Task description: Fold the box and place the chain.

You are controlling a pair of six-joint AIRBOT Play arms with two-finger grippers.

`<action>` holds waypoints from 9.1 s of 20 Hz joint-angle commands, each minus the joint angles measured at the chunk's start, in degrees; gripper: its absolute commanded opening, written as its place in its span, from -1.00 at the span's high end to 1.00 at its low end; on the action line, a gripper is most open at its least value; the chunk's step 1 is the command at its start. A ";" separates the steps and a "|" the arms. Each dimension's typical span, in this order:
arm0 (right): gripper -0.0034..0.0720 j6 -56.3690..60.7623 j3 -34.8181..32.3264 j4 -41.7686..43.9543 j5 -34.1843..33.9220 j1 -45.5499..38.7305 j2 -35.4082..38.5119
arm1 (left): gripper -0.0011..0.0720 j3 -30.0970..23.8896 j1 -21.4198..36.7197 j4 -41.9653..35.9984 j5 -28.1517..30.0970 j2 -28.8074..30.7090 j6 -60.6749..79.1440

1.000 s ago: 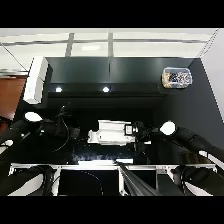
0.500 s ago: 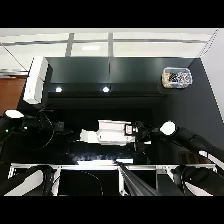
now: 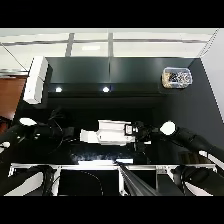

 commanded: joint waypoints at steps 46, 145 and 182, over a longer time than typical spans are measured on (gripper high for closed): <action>-0.36 0.04 0.00 0.00 0.00 0.02 -0.02 | -0.54 2.93 -29.27 -9.88 18.49 10.86 -0.63; -0.38 15.61 4.02 -15.56 10.67 -2.47 6.71 | 0.89 36.00 -55.52 49.92 -2.82 -13.18 -79.69; 0.86 73.00 5.57 -23.82 28.35 -31.74 13.16 | 0.89 36.00 -55.52 49.92 -3.23 -13.20 -79.69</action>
